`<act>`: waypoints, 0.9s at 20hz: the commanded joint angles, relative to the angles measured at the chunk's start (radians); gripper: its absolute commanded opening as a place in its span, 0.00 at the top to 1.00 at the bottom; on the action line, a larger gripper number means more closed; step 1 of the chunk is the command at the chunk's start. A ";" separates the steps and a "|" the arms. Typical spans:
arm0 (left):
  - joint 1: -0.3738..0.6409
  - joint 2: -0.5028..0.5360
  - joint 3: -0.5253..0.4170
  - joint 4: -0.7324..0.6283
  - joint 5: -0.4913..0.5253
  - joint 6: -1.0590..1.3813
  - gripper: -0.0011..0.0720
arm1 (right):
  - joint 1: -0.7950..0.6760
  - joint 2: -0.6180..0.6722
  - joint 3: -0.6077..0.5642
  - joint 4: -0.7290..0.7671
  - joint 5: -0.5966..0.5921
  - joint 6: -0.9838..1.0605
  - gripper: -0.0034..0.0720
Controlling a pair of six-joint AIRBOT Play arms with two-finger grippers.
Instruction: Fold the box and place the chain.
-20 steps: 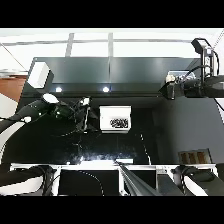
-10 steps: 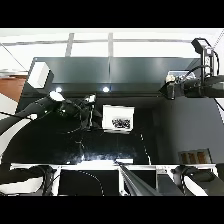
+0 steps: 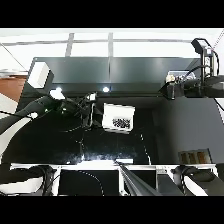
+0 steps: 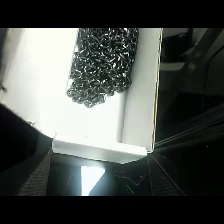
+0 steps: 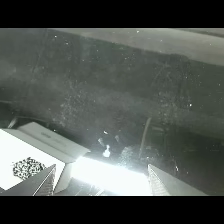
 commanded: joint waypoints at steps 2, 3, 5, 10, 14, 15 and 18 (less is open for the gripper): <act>-0.001 -0.001 0.006 0.003 -0.018 0.003 0.02 | 0.000 0.000 0.000 0.000 0.000 0.000 0.02; -0.002 -0.001 0.006 0.003 -0.018 0.003 0.02 | 0.000 0.000 0.000 0.000 0.000 0.000 0.02; -0.012 -0.001 0.006 0.003 -0.019 0.003 0.02 | 0.000 0.000 0.000 0.000 0.001 0.000 0.02; -0.060 -0.001 0.006 0.010 0.000 0.002 0.02 | 0.000 0.000 0.000 0.000 0.001 0.001 0.02; -0.065 -0.012 0.002 0.008 0.027 -0.004 0.02 | 0.000 0.000 0.000 0.000 0.001 0.001 0.02; -0.065 -0.013 0.002 0.003 0.029 -0.004 0.02 | 0.000 0.000 0.000 0.000 0.001 0.001 0.02; -0.065 -0.013 0.002 -0.001 0.037 -0.005 0.02 | 0.000 0.000 0.000 0.000 0.001 0.001 0.02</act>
